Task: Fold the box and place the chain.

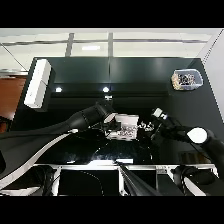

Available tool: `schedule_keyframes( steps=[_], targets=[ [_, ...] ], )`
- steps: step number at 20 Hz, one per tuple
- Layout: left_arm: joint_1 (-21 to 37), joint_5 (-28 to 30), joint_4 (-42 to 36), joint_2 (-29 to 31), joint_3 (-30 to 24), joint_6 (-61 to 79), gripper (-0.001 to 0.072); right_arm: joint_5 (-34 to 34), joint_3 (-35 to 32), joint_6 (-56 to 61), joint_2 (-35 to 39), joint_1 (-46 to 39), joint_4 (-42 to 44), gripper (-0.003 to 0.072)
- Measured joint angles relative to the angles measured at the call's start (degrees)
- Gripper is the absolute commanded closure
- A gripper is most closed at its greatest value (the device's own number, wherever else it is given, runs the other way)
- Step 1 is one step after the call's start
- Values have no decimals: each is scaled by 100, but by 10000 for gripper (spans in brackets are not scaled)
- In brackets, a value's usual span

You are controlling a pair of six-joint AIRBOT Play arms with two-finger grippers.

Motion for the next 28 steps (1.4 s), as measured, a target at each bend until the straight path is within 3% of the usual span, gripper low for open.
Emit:
schedule_keyframes(
  steps=[6,8,10,18,20,21,24,25,28],
  targets=[
    [-2,-7,0,0,0,0,680,-634,13,-1615,-833,219,946,-14],
    [0,-9,0,0,0,0,681,-833,17,-1788,-949,225,1040,-13],
    [0,-9,0,0,0,0,680,-949,17,-1862,-1023,184,1104,119],
    [0,-13,0,0,0,0,680,-1014,24,-1847,-1233,61,1209,125],
    [0,-13,0,0,0,0,680,-955,24,-1825,-1248,55,1198,426],
    [0,-15,0,0,0,0,680,-953,24,-1801,-1250,55,1187,536],
    [-2,-15,0,0,0,0,680,-986,24,-1746,-1259,55,1172,570],
    [0,-15,0,0,0,0,681,-979,31,-1718,-1259,55,1169,659],
    [-2,-15,0,0,0,0,680,-835,133,-1447,-1209,48,1029,657]
  ],
)
